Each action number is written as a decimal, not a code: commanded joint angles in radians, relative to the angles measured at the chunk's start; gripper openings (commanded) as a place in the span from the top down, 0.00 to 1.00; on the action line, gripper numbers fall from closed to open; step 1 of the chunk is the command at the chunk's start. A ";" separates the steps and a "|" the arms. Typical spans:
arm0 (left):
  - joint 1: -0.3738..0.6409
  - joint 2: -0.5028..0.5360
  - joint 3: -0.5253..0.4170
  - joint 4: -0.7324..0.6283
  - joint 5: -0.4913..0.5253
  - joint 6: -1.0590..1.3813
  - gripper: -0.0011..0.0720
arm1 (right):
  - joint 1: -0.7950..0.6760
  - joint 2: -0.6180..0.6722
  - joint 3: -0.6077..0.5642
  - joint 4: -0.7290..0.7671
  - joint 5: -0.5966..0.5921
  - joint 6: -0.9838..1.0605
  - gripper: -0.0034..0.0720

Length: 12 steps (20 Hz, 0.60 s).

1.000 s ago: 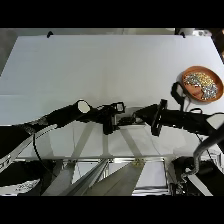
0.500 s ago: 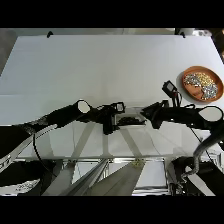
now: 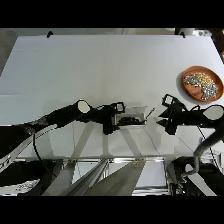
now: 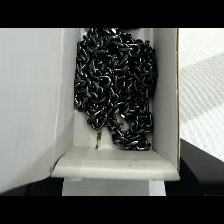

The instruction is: Fold the box and place the chain.

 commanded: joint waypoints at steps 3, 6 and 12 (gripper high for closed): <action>0.000 0.000 0.000 0.000 0.000 0.000 0.39 | 0.150 -0.143 0.000 0.037 -0.134 -0.187 0.50; 0.000 0.000 0.000 0.000 0.000 0.000 0.39 | 0.194 -0.195 0.000 0.091 -0.185 -0.260 0.51; 0.000 0.000 0.000 0.000 0.000 0.000 0.39 | 0.233 -0.253 0.000 0.141 -0.254 -0.287 0.60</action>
